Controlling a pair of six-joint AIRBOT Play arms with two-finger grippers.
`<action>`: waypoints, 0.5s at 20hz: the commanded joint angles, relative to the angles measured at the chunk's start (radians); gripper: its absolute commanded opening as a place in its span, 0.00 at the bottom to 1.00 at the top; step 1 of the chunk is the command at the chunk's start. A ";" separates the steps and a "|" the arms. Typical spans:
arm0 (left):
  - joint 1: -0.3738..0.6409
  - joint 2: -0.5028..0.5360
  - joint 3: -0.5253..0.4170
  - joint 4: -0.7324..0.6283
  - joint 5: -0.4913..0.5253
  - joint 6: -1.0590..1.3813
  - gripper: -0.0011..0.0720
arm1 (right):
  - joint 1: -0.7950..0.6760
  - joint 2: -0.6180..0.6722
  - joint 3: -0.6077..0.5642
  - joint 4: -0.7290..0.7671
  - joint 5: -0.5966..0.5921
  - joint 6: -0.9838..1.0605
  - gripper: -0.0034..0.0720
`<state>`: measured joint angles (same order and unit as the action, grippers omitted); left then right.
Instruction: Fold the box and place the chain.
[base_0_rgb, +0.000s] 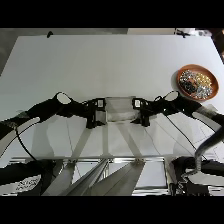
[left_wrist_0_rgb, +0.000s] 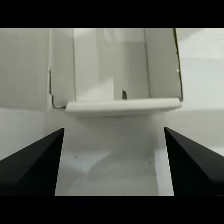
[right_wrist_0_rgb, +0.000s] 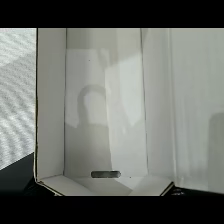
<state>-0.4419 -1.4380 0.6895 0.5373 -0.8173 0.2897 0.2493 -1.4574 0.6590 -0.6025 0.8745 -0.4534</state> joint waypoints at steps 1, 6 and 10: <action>-0.022 -0.011 -0.002 -0.036 0.035 0.054 0.99 | 0.000 0.000 0.000 0.000 0.000 0.000 0.75; -0.061 -0.011 -0.002 -0.094 0.053 0.054 0.99 | 0.000 0.000 0.000 0.000 0.000 0.000 0.75; -0.067 -0.014 -0.002 -0.112 0.065 0.050 0.99 | 0.000 0.000 0.000 0.000 0.000 0.000 0.75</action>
<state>-0.5007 -1.4502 0.6884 0.4477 -0.7631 0.3393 0.2493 -1.4574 0.6590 -0.6022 0.8745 -0.4534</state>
